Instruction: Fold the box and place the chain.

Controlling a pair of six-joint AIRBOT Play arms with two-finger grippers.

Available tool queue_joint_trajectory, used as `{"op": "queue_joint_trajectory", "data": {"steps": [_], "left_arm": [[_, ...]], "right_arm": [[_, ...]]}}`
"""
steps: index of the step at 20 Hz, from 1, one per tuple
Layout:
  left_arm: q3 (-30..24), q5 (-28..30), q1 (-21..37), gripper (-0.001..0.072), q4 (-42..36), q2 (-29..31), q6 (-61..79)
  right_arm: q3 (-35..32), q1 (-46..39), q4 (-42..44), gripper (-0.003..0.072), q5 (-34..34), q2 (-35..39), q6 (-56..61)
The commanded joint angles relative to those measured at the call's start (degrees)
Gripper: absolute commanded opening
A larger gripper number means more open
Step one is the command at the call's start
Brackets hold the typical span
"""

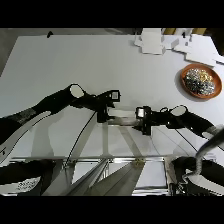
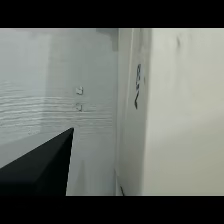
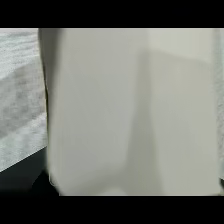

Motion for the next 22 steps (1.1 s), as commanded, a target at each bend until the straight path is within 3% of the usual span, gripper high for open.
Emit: {"op": "queue_joint_trajectory", "data": {"steps": [1, 4, 5, 7, 9, 13, 17, 20, 22], "left_arm": [[0.02, -0.72, 0.20, 0.0557, 8.07, 3.26, -7.52], [0.02, -4.22, 1.40, 0.0548, 15.41, 6.49, -16.41], [0.02, -5.51, 1.70, 0.0510, 16.70, 7.85, -19.61], [0.02, -10.08, 1.18, 0.0195, 18.10, 11.37, -23.47], [0.02, -13.94, -1.05, 0.0031, 18.14, 14.91, -23.47], [0.02, -13.09, -9.75, 0.0004, 17.99, 16.37, -25.35], [0.02, 6.69, -19.80, 0.0008, 17.79, 14.16, -27.78], [0.02, 25.51, -20.63, 0.0006, 16.52, 12.81, -31.12], [0.02, 34.71, -19.74, 0.0006, 16.09, 11.39, -34.80]], "right_arm": [[0.00, 0.02, 0.00, 0.0300, 0.07, 0.02, 0.00], [0.00, 0.02, -0.02, 0.0300, 0.07, 0.02, 0.00], [0.00, 0.02, 0.00, 0.0300, 0.15, 0.02, 0.02], [0.00, 0.02, 0.00, 0.0300, 0.09, 0.02, 0.00], [0.00, 0.02, 0.00, 0.0300, 0.11, 0.02, 0.00], [0.00, 0.02, 0.00, 0.0300, 0.09, 0.02, 0.00], [0.00, 0.02, 0.00, 0.0300, 0.09, 0.02, 0.00], [0.00, 0.02, 0.00, 0.0300, 0.11, 0.02, 0.00], [0.00, 0.02, 0.00, 0.0300, 0.09, 0.02, 0.00]]}}
